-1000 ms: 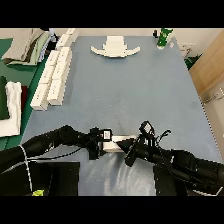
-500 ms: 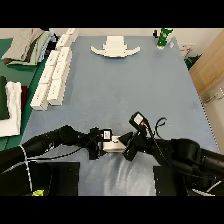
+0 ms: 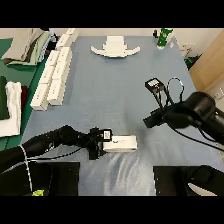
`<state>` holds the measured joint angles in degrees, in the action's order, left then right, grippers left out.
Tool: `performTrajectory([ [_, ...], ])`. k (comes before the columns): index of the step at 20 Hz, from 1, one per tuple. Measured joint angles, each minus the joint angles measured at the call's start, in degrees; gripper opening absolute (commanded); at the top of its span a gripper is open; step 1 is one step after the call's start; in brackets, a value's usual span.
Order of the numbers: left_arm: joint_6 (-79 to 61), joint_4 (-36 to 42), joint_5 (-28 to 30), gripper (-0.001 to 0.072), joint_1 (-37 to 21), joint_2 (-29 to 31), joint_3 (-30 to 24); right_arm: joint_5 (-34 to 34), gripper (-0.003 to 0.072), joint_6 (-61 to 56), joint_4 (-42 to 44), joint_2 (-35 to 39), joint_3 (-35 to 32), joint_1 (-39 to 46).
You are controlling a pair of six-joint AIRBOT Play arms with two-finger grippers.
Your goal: Fold the box.
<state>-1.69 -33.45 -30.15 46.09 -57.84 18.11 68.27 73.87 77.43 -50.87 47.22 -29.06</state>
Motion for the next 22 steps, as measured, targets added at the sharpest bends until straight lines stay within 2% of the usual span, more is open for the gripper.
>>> performTrajectory([
  [3, 0.0, 0.0, 0.0, 0.0526, 0.0, 0.0, 0.0, 6.1, 0.0006, -2.3, 0.7, -7.5, 3.4, 3.2],
  [6, 0.0, 0.0, 0.0, 0.0526, 0.0, 0.0, 0.0, 8.8, 0.0006, -4.6, 1.4, -12.3, 4.7, 4.4],
  [14, 4.5, -1.5, -0.3, 0.0527, -0.7, 1.6, 0.6, 11.0, 0.0007, -6.4, 3.1, -15.7, 5.6, 5.1],
  [18, 19.4, -8.9, -1.5, 0.0527, -6.3, 8.5, 1.3, 11.2, 0.0006, -6.4, 3.3, -15.9, 5.6, 5.1],
  [22, 38.8, -22.9, -9.2, 0.0527, -16.2, 19.4, 1.5, 11.3, 0.0006, -6.5, 3.3, -16.0, 5.6, 5.1],
])
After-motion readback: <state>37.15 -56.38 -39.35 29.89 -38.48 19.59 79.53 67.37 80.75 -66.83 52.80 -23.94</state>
